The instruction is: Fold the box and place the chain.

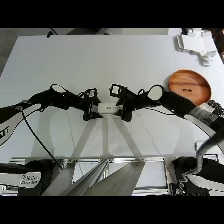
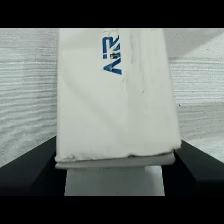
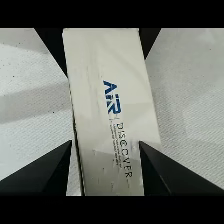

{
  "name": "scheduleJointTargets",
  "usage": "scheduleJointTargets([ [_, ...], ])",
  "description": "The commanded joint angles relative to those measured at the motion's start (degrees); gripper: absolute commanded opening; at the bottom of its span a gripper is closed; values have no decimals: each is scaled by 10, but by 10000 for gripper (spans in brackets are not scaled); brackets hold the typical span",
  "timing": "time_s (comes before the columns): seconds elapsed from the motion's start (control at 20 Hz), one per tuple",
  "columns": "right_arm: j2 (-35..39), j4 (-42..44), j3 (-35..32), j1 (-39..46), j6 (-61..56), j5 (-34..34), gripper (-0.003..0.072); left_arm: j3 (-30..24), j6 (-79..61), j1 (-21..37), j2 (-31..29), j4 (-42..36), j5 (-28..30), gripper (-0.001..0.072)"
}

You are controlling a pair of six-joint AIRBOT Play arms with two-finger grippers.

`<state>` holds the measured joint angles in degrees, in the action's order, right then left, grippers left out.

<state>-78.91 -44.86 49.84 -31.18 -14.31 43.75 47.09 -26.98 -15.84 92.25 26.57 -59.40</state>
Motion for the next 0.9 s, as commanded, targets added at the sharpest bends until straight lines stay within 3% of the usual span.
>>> scheduleJointTargets([
  [0.0,2,-1,-1,-1,0,9,498,0,0,0,0,0,0,211],
  [0.2,50,3,-1,0,0,10,495,0,0,0,0,0,0,211],
  [0.3,74,22,-1,0,-5,-1,447,0,0,0,0,0,0,211],
  [0.35,77,50,-1,0,-9,1,350,0,0,0,0,0,0,211],
  [0.45,72,125,-1,0,-9,3,16,0,0,0,0,0,0,212],
  [0.6,43,248,-1,1,-34,-2,11,0,0,0,0,0,0,211],
  [0.85,-29,312,-8,1,-94,32,9,0,0,0,0,0,0,211],
])
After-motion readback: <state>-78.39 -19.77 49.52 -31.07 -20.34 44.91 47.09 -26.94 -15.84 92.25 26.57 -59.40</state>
